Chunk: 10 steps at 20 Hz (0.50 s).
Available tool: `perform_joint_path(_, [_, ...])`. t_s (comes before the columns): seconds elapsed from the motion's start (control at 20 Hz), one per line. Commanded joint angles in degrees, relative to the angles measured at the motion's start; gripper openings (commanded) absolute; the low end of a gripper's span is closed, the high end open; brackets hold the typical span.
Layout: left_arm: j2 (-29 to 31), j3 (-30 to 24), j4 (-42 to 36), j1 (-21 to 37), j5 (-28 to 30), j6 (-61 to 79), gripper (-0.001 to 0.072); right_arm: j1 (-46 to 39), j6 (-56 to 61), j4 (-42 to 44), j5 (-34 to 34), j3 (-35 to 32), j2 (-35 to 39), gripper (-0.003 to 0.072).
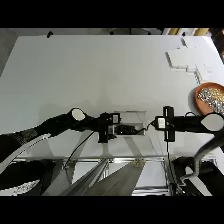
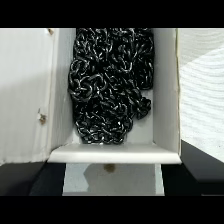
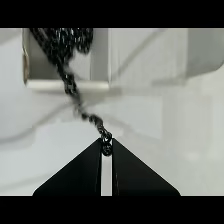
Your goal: Fold the box and place the chain.
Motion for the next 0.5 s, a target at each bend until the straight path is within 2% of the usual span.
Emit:
perform_joint_path(0.0, [0.0,0.1,0.0,0.0,0.0,0.0,0.0173,0.1,0.0,16.1,4.3,0.0,5.7,0.0013])
perform_joint_path(0.1, [0.0,0.1,0.0,0.0,0.0,0.0,0.0173,2.6,-0.1,19.4,2.2,0.0,5.6,0.0013])
perform_joint_path(0.2, [0.0,0.1,0.0,0.0,0.0,0.0,0.0173,7.6,-0.1,19.3,-1.1,0.0,5.2,0.0013])
perform_joint_path(0.45, [0.0,0.1,0.0,0.0,0.0,0.0,0.0173,17.9,6.9,17.3,-15.5,0.0,-0.7,0.0013])
